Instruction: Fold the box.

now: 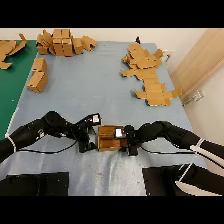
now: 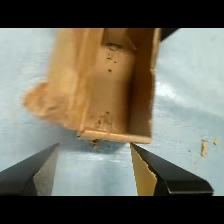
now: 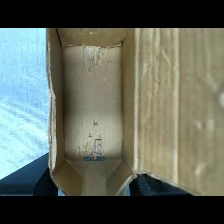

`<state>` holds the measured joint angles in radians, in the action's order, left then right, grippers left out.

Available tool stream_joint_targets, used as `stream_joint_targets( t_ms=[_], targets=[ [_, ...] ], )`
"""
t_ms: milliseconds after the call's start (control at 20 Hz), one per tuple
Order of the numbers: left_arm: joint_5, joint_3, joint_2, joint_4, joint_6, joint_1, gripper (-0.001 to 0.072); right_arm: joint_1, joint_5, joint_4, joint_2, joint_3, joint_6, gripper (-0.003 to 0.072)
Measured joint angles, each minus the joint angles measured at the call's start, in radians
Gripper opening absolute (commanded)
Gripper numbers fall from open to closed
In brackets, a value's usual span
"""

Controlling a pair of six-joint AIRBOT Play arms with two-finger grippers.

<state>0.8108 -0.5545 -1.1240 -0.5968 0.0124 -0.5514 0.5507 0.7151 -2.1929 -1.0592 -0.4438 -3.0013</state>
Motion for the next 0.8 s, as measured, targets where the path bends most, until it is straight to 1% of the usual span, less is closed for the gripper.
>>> stream_joint_targets(
  t_ms=[100, 200, 400, 650, 750, 800],
  targets=[
    [0.026, 0.015, 0.013, -0.019, 0.008, -0.025, 0.0661, 0.000, 0.000, 0.000, 0.000, 0.000, 0.000, 0.0499],
    [0.024, 0.035, 0.029, -0.040, 0.019, -0.038, 0.0661, 0.000, 0.000, 0.000, 0.000, 0.000, 0.000, 0.0500],
    [-0.019, 0.056, 0.040, -0.058, 0.045, -0.044, 0.0661, 0.000, 0.000, 0.000, 0.000, 0.000, 0.000, 0.0499],
    [-0.062, 0.062, 0.043, -0.041, 0.056, -0.047, 0.0662, 0.000, 0.000, 0.000, 0.000, 0.000, 0.000, 0.0500],
    [-0.080, 0.063, 0.043, -0.034, 0.058, -0.047, 0.0700, 0.000, 0.000, 0.000, 0.000, 0.000, 0.000, 0.0499],
    [-0.087, 0.063, 0.043, -0.033, 0.058, -0.047, 0.0700, 0.000, 0.000, 0.000, 0.000, 0.000, 0.000, 0.0499]
  ],
)
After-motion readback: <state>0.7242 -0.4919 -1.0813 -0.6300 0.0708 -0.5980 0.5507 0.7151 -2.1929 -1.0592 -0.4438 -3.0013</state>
